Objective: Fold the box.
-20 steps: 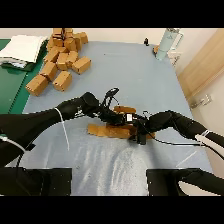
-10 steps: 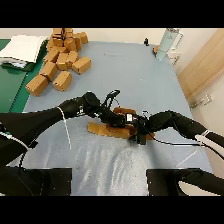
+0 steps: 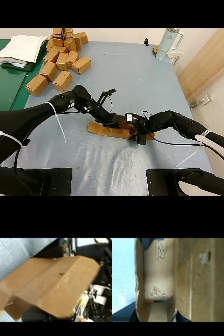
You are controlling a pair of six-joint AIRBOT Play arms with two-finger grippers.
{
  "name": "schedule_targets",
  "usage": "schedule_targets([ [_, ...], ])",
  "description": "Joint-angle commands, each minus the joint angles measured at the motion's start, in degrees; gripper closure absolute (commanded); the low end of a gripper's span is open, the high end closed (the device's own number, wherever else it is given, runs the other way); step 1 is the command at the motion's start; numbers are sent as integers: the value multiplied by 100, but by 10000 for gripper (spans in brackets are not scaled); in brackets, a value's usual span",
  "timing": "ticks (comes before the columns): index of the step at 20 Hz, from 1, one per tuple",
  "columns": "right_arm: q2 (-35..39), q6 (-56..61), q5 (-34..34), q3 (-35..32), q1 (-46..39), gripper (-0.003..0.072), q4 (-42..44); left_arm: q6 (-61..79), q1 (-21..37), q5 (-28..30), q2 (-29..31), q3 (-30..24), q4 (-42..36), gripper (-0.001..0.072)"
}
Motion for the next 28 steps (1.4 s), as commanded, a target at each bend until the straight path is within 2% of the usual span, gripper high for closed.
schedule_targets([
  [1,0,2,2,4,0,168,7,682,254,-44,59,4,-695,699],
  [3,0,2,2,4,0,168,9,844,348,326,59,7,-1016,699],
  [6,0,2,2,4,0,168,7,835,358,872,-13,4,-922,699],
  [12,0,2,2,4,0,168,9,695,350,1196,-369,7,-671,699],
  [28,-7,-2,0,9,2,168,13,590,352,1097,-549,4,-306,699],
])
